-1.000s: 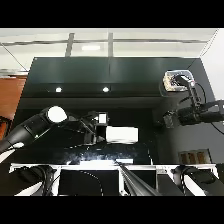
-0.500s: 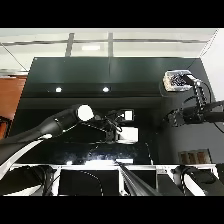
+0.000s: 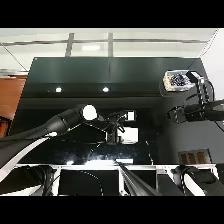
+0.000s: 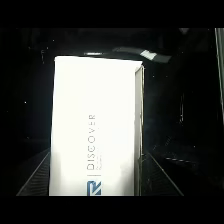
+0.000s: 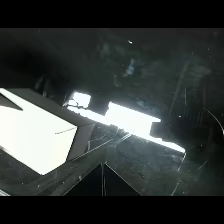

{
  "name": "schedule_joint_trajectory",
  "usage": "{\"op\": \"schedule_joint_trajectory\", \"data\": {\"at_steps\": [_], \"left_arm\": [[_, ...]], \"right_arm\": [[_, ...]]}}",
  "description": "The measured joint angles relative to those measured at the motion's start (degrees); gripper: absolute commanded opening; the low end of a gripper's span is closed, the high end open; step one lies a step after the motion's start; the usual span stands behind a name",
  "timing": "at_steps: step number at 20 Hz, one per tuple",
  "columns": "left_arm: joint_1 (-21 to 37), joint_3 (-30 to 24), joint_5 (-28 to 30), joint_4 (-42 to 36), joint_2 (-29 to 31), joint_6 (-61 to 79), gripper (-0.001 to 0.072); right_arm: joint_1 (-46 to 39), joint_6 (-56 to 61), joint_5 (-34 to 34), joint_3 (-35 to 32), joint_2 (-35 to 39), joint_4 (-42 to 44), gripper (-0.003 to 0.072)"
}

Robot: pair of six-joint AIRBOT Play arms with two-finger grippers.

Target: Fold the box and place the chain.

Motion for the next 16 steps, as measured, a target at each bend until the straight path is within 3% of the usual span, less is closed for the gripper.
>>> {"op": "schedule_joint_trajectory", "data": {"at_steps": [7,13,14,15,16], "left_arm": [[-0.59,0.02,-0.44,2.16,-1.29,-0.04,0.0709],[-2.8,0.02,4.28,6.71,-4.57,-1.01,0.0705],[-3.08,0.02,5.31,6.97,-4.9,-1.11,0.0654],[-3.3,0.02,5.92,7.23,-5.09,-1.31,0.0449],[-3.45,0.07,6.27,7.39,-5.16,-1.31,0.0289]], "right_arm": [[-0.04,0.0,-0.94,0.0,0.0,0.0,0.0015],[-0.09,0.07,-1.07,0.0,0.0,-0.02,0.0015],[-0.09,0.11,-1.09,0.0,0.0,-0.04,0.0015],[-0.09,0.2,-1.16,0.0,0.0,-0.04,0.0015],[-0.09,0.2,-1.33,0.0,0.0,-0.07,0.0015]]}}
